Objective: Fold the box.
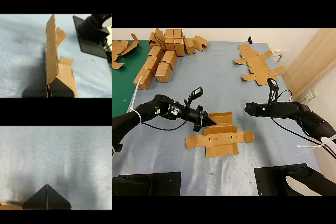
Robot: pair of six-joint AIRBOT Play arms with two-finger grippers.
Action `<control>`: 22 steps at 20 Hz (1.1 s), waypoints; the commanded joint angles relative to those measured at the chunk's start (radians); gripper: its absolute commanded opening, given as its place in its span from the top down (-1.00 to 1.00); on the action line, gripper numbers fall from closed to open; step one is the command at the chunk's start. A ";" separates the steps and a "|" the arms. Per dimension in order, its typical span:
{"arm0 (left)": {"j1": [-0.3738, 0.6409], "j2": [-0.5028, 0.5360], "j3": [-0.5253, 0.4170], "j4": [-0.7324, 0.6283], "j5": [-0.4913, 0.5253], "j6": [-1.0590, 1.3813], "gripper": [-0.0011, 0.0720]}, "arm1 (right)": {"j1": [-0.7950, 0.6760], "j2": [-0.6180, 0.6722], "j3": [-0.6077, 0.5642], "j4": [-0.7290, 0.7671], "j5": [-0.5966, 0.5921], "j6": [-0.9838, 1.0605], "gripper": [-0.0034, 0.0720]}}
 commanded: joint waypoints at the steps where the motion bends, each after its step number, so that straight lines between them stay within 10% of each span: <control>1: -0.030 0.001 -0.028 0.002 0.049 0.028 0.94 | 0.001 0.001 0.001 -0.003 0.005 0.000 0.90; 22: -0.035 0.072 -0.154 -0.011 0.082 0.056 0.94 | 0.001 0.001 0.000 -0.014 0.020 -0.001 0.90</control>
